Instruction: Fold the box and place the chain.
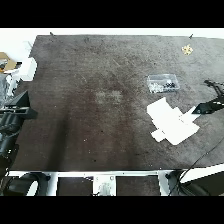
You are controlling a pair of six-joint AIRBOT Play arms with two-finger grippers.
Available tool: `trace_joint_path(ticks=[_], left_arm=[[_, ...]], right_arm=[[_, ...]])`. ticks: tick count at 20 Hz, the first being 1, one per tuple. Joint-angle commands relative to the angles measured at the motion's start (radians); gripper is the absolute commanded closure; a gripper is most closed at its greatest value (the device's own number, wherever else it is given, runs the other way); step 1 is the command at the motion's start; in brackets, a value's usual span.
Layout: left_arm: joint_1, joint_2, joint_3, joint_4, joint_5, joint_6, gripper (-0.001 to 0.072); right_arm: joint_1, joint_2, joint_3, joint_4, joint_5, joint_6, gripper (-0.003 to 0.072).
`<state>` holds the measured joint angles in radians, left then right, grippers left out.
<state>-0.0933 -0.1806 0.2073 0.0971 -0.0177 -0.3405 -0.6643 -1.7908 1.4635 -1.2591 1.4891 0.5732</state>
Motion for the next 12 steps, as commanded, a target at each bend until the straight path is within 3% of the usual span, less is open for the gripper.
trace_joint_path(ticks=[1, 3, 5, 7, 10, 12], left_arm=[[0.000, 0.000, 0.000, 0.000, 0.000, 0.000, 0.0698], [0.000, 0.000, 0.000, 0.000, 0.000, 0.000, 0.0698], [0.000, 0.000, 0.000, 0.000, 0.000, 0.000, 0.0698], [0.000, 0.000, 0.000, 0.000, 0.000, 0.000, 0.0698], [0.000, 0.000, 0.000, 0.000, 0.000, 0.000, 0.0698], [0.000, 0.000, 0.000, 0.000, 0.001, 0.000, 0.0698]], right_arm=[[0.015, -0.068, 0.003, 0.023, 0.076, -0.083, 0.0362], [0.015, -0.082, 0.002, 0.033, 0.136, -0.086, 0.0364], [0.015, -0.085, -0.014, 0.053, 0.166, -0.111, 0.0554], [0.014, -0.085, -0.018, 0.116, 0.214, -0.135, 0.0686], [0.011, -0.069, -0.034, 0.177, 0.299, -0.029, 0.0689], [0.019, -0.010, -0.123, 0.230, 0.300, -0.023, 0.0689]])
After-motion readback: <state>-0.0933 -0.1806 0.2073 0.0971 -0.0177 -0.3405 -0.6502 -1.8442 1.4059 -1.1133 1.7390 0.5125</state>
